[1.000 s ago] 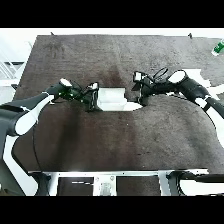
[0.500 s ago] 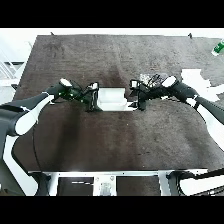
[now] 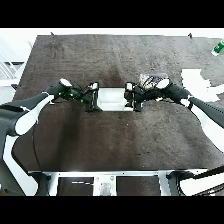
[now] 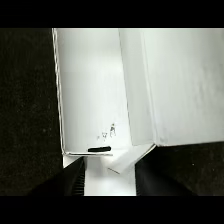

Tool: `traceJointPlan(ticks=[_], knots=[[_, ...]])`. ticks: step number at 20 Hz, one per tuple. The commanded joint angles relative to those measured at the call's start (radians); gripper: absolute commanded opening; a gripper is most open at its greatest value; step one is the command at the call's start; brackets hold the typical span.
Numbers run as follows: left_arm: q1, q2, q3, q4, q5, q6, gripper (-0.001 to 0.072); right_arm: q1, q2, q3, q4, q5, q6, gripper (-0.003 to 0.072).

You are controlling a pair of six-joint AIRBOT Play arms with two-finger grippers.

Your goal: Fold the box and place the chain.

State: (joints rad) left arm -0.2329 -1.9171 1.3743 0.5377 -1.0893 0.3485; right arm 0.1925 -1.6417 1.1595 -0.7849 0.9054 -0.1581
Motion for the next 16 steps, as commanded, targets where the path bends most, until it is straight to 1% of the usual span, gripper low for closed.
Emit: traceJointPlan(ticks=[1,3,6,12,13,15,16], knots=[[0.001,0.0,0.0,0.0,0.0,0.0,0.0617,0.018,-0.002,0.0,0.018,-0.008,0.0,0.0251],[0.001,0.0,0.0,0.0,0.0,0.0,0.0616,0.026,-0.002,0.0,0.04,-0.008,0.0,0.0166],[0.001,0.0,0.0,-0.001,0.0,0.0,0.0616,0.045,-0.008,0.0,0.062,-0.012,0.0,0.017],[0.001,0.0,0.0,-0.003,0.0,0.0,0.0616,0.077,-0.034,0.0,0.108,-0.072,-0.004,0.0173],[0.001,0.0,0.0,-0.003,0.0,0.0,0.0616,0.079,-0.034,0.0,0.108,-0.076,-0.004,0.0189],[0.001,0.0,0.0,-0.003,0.0,0.0,0.0616,0.079,-0.035,0.0,0.106,-0.079,-0.004,0.0302],[0.001,0.0,0.0,-0.003,0.0,0.0,0.0617,0.078,-0.035,0.0,0.104,-0.079,-0.004,0.0303]])
